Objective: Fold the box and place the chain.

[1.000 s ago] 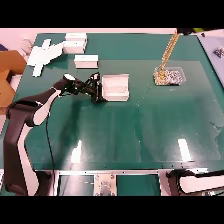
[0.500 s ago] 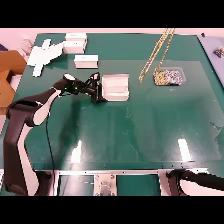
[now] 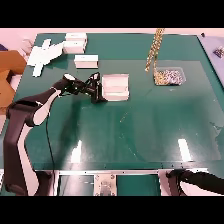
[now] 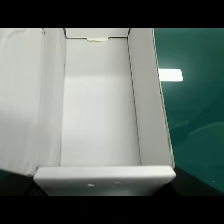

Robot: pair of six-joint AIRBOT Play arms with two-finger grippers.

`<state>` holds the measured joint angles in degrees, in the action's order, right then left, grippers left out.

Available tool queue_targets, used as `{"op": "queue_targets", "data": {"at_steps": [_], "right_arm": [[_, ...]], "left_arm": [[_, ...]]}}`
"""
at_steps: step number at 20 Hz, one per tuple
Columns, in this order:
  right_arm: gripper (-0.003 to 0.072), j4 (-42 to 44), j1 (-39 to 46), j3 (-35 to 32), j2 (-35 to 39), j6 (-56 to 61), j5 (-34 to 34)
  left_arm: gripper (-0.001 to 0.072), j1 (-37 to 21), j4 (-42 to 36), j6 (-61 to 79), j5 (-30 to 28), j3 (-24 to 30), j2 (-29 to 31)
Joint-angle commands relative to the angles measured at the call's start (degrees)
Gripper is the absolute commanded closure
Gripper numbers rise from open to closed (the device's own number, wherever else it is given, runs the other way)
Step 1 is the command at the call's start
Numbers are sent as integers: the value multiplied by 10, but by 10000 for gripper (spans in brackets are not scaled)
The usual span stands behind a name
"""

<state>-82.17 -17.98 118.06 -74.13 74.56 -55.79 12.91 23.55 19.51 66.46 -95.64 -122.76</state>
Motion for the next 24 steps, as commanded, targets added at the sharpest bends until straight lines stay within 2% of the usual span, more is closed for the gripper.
{"op": "queue_targets", "data": {"at_steps": [1, 8, 11, 16, 24], "right_arm": [[680, 33, -22, -20, 1, 0, -7], [680, 42, -71, -39, 1, 5, -39], [680, 47, -74, -73, 1, 29, -51], [680, 94, -76, -149, 1, 28, -9], [681, 136, -76, -187, -17, 15, 3]], "left_arm": [[181, 0, 0, 0, 0, 0, 0], [181, 0, 0, 0, 0, 0, 0], [181, 0, 0, 0, 0, 0, 0], [181, 0, 0, 0, 0, 0, 0], [181, 0, 0, 0, 0, 0, 0]]}}
